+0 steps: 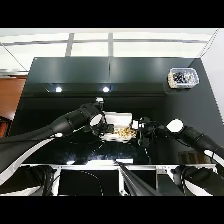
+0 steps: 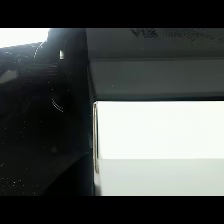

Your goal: Fold the box and place the chain.

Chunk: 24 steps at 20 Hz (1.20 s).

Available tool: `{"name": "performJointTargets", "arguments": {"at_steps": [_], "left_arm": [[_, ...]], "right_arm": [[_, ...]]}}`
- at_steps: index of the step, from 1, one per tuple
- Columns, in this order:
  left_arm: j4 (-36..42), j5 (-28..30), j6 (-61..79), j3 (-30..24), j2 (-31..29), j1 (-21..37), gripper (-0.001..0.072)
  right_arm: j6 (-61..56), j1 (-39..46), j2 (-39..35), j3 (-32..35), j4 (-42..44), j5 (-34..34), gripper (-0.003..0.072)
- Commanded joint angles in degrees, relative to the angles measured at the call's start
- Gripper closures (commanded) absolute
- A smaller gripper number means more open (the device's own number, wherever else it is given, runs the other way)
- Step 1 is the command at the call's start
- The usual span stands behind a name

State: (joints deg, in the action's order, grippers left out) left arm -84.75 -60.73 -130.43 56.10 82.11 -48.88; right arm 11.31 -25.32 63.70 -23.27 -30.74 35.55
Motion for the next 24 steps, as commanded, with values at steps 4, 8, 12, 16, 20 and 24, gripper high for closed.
{"name": "performJointTargets", "arguments": {"at_steps": [4, 8, 12, 16, 20, 24], "left_arm": [[-0.02, -0.02, 0.00, 0.02, -0.02, -0.02, 0.0680], [-0.02, -0.02, 0.00, 0.02, -0.02, -0.02, 0.0679], [-0.02, 0.00, 0.00, 0.02, -0.02, -0.02, 0.0679], [-0.02, 0.00, 0.00, 0.02, -0.02, -0.02, 0.0679], [-0.02, 0.02, 0.00, 0.02, -0.02, -0.02, 0.0679], [0.02, 0.00, 0.00, 0.02, -0.02, -0.07, 0.0679]], "right_arm": [[-9.55, -0.02, 0.96, -0.15, -4.55, -0.94, 0.0470], [-19.34, -0.02, -0.87, -1.29, -13.25, 0.63, 0.0627], [-31.63, -0.02, -7.61, -2.08, -20.11, 1.18, 0.0671], [-42.21, -0.02, -16.41, -4.79, -20.50, 9.29, 0.0672], [-54.05, -0.02, -21.75, -12.33, -20.39, 15.87, 0.0673], [-61.51, -0.04, -21.92, -20.81, -16.00, 18.01, 0.0673]]}}
